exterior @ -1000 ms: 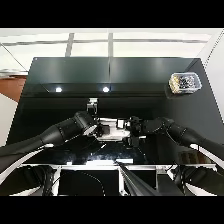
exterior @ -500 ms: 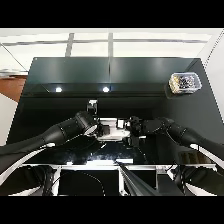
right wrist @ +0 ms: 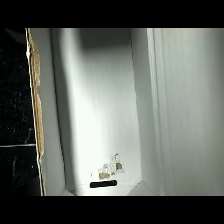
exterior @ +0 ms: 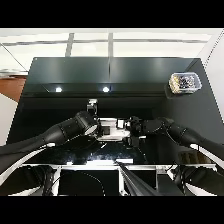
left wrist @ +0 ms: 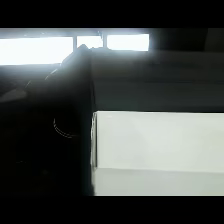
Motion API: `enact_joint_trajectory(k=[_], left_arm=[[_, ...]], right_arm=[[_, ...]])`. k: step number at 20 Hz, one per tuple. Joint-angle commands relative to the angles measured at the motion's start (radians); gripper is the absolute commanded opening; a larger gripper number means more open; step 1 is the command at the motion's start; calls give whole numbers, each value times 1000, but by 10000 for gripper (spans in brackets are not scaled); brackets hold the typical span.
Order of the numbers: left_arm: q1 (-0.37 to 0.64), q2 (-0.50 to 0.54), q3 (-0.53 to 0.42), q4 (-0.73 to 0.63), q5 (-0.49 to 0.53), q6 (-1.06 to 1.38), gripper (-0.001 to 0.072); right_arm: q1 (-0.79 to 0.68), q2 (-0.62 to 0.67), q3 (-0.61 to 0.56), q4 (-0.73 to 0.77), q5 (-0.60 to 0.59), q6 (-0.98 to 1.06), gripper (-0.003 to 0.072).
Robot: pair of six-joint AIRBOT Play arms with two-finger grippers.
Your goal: Fold the box and place the chain.
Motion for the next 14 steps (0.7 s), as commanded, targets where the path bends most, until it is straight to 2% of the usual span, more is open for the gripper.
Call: enact_joint_trajectory(k=[1, 4, 5, 7, 8, 14], left_arm=[[-1, -1, 2, -14, 0, -1, 33], [-1, -2, 15, -13, 1, 0, 38], [-1, -2, 20, -13, 1, 0, 84], [-1, -2, 29, -13, -7, -1, 329], [-1, -2, 30, -13, -9, 0, 377], [0, -2, 30, -5, -10, 0, 372]], right_arm=[[0, 0, 1, 0, 0, 0, 470], [0, 0, 1, 0, 0, 0, 470], [0, 0, 1, 0, 0, 0, 471], [0, 0, 1, 0, 0, 0, 471], [0, 0, 1, 0, 0, 0, 471], [0, 0, 1, 1, 0, 0, 470]])
